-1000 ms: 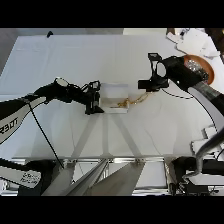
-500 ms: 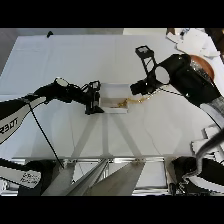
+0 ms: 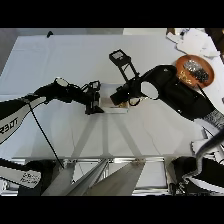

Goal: Fold the box and place the chain.

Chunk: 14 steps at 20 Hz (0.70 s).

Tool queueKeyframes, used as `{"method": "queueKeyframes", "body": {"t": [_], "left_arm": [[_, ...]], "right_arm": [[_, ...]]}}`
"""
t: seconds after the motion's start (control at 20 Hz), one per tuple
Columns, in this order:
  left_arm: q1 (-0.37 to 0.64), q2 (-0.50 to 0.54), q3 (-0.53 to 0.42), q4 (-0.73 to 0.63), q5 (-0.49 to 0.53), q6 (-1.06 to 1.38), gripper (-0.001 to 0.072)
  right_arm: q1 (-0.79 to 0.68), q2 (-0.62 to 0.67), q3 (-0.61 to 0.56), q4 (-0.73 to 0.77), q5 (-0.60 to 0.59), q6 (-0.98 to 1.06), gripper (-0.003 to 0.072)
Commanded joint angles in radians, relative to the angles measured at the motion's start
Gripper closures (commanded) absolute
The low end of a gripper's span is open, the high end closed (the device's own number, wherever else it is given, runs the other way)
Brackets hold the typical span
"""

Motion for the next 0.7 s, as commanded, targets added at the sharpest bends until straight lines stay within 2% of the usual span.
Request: {"method": "queueKeyframes", "body": {"t": [0.0,0.3,0.35,0.4,0.65], "left_arm": [[0.0,0.001,0.0,0.0,0.0,0.0,0.0318],[0.0,0.001,0.0,0.0,0.0,0.0,0.0318],[0.0,0.001,0.0,0.0,0.0,0.0,0.0318],[0.0,0.001,0.0,0.0,0.0,0.0,0.0318],[0.0,0.001,0.0,0.0,0.0,0.0,0.0318]], "right_arm": [[0.015,-0.011,0.001,0.092,-0.117,-0.06,0.0677],[0.014,-0.139,0.001,0.02,-0.049,-0.059,0.067],[0.014,-0.153,0.001,0.02,-0.043,-0.059,0.0576],[0.014,-0.154,0.001,0.02,-0.043,-0.06,0.0442],[-0.093,-0.07,0.001,0.013,-0.006,-0.069,0.0428]]}}
